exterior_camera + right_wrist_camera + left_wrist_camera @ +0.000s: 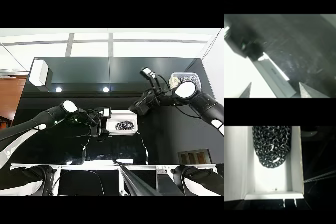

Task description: Fold the box and place the chain.

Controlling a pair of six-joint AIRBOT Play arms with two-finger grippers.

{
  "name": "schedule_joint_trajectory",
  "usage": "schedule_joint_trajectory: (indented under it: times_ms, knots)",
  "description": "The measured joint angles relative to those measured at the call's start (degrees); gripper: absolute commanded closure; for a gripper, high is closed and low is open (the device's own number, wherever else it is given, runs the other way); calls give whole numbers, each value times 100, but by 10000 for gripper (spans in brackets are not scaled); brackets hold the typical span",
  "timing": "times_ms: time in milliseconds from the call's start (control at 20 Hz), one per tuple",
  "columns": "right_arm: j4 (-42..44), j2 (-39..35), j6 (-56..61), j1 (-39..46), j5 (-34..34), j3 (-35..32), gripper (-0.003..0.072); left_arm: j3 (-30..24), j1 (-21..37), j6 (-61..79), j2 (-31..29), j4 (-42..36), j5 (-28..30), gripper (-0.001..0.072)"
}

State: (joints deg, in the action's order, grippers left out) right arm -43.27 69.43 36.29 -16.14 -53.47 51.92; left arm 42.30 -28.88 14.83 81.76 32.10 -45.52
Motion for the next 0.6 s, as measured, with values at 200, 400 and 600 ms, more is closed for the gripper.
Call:
schedule_joint_trajectory:
  times_ms: [200,400,600]
  knots:
    - [-63,-116,-1099,-57,-682,59,-17,0,0,-2,0,0,4,418]
    - [-140,-129,-1698,-269,-789,-216,-16,0,0,-7,0,0,7,419]
    - [-175,-136,-2048,-437,-636,-374,-17,0,0,-7,0,0,7,419]
